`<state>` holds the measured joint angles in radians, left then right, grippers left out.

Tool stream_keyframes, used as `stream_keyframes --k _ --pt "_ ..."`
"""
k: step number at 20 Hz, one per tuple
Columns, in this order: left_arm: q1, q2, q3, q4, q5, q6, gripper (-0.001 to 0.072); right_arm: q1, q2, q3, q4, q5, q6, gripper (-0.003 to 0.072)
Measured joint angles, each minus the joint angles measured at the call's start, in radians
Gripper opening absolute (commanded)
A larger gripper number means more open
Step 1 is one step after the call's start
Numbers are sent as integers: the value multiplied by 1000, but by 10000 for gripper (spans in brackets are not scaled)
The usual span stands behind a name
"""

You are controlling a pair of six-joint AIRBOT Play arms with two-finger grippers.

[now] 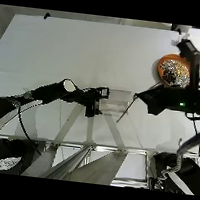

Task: Fold the box and place the chain.

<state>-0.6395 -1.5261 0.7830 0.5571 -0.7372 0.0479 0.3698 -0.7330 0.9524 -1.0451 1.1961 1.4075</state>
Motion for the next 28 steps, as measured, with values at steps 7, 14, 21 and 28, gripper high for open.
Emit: stream_keyframes --k 7,14,21,28 --pt "0 0 0 0 0 0 412 85 -54 -125 -8 -163 9 14" --pt "0 0 0 0 0 0 412 114 -81 -162 51 -298 10 14" --pt "0 0 0 0 0 0 412 196 -167 -269 62 -456 10 14" --pt "0 0 0 0 0 0 412 215 -298 -370 65 -587 29 91"
